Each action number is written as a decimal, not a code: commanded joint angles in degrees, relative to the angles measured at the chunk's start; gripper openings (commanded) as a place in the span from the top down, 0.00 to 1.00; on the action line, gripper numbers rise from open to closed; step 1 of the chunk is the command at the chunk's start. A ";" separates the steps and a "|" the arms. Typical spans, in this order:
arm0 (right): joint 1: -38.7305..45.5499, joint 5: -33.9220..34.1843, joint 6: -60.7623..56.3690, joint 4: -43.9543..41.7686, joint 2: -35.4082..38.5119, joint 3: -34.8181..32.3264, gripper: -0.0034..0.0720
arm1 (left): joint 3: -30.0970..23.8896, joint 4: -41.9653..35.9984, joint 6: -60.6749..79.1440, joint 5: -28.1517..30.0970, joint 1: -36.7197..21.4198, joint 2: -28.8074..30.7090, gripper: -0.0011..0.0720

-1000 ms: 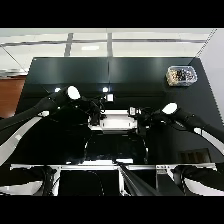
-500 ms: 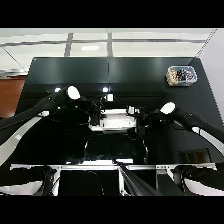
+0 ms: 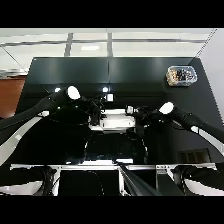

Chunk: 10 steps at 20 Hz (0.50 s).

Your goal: Fold the box and place the chain.

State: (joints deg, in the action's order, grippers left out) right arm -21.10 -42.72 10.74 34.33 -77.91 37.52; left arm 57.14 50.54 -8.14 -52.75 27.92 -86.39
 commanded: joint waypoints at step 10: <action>0.02 0.35 -0.20 0.17 0.00 0.07 0.23 | 0.85 5.22 -6.56 -0.79 -1.25 3.87 0.00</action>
State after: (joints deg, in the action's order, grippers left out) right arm -21.04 -42.44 10.59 34.50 -77.91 37.52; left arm 57.49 52.29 -9.67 -53.12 27.40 -84.58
